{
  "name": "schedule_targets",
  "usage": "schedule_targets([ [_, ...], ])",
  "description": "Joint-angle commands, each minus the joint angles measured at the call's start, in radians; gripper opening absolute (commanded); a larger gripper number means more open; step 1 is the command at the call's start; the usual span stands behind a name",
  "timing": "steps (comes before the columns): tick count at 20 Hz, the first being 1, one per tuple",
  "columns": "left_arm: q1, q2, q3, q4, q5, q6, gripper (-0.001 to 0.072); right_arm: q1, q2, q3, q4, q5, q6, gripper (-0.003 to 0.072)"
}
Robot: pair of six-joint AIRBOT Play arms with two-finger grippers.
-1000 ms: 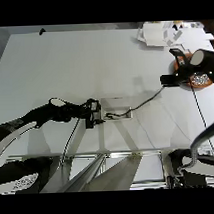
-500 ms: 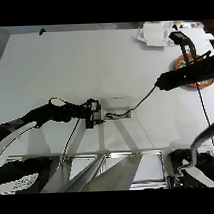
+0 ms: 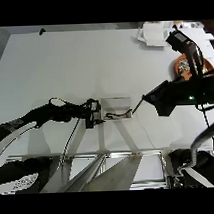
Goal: Fold the box and place the chain.
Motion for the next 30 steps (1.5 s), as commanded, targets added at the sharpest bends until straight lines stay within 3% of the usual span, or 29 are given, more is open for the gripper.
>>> schedule_targets([
  [1,0.000,0.000,0.001,0.000,0.000,0.000,0.0052,0.044,0.037,0.000,0.082,-0.047,-0.003,0.0016],
  [10,0.000,0.000,0.001,0.000,0.000,0.000,0.0052,0.194,0.018,0.000,0.143,-0.274,-0.050,0.0016],
  [14,0.000,0.000,0.001,0.000,0.000,0.000,0.0052,0.198,-0.039,-0.019,0.019,-0.278,-0.017,0.0016],
  [19,0.000,0.000,0.001,0.000,0.000,0.000,0.0052,0.198,-0.139,-0.171,-0.002,-0.347,-0.012,0.0017],
  [23,0.000,0.000,0.001,0.000,0.000,0.000,0.0052,0.198,-0.247,-0.279,0.052,-0.400,-0.139,0.0017],
  [28,0.000,0.000,0.001,0.000,0.000,0.000,0.0052,0.198,-0.349,-0.311,0.053,-0.433,-0.185,0.0021],
  [30,0.000,0.000,0.001,0.000,0.000,0.000,0.0052,0.198,-0.353,-0.311,0.058,-0.439,-0.185,0.0127],
])
